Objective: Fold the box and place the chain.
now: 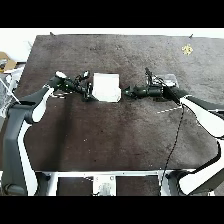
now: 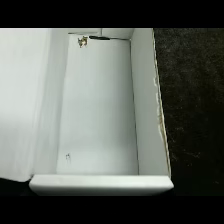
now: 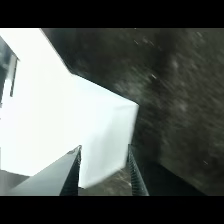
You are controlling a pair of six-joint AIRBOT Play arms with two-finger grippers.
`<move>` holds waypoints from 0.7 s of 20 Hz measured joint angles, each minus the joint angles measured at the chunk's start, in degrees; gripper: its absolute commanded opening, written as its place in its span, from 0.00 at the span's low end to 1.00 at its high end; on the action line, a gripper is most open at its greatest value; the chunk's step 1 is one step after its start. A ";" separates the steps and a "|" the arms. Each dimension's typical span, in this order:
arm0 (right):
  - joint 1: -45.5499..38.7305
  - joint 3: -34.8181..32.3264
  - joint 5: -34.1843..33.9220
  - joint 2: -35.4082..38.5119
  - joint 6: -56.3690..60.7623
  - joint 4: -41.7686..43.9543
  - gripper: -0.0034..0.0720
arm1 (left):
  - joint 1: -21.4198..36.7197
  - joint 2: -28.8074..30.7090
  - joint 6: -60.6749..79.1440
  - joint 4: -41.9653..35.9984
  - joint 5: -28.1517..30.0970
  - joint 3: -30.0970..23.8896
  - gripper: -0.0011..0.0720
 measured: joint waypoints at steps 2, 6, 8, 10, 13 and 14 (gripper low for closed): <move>0.04 0.61 0.74 -0.09 1.07 0.87 0.51 | 0.00 0.00 0.00 0.02 0.00 0.00 0.50; 0.04 1.14 2.27 -0.13 4.02 -0.02 0.64 | 0.00 0.00 -0.02 0.00 0.02 0.00 0.50; 0.28 1.33 3.10 -0.13 4.96 -0.31 0.64 | 0.00 0.00 -0.02 0.02 0.00 0.00 0.50; 0.81 1.99 3.43 -0.17 6.19 -1.92 0.64 | 0.00 0.00 0.00 0.02 0.00 0.00 0.50; 2.40 4.61 3.04 -0.50 9.55 -6.43 0.63 | 0.00 0.00 0.00 0.02 0.00 0.00 0.50; 2.86 5.66 2.64 -0.63 10.80 -7.87 0.63 | 0.00 0.00 0.00 0.02 0.02 0.00 0.50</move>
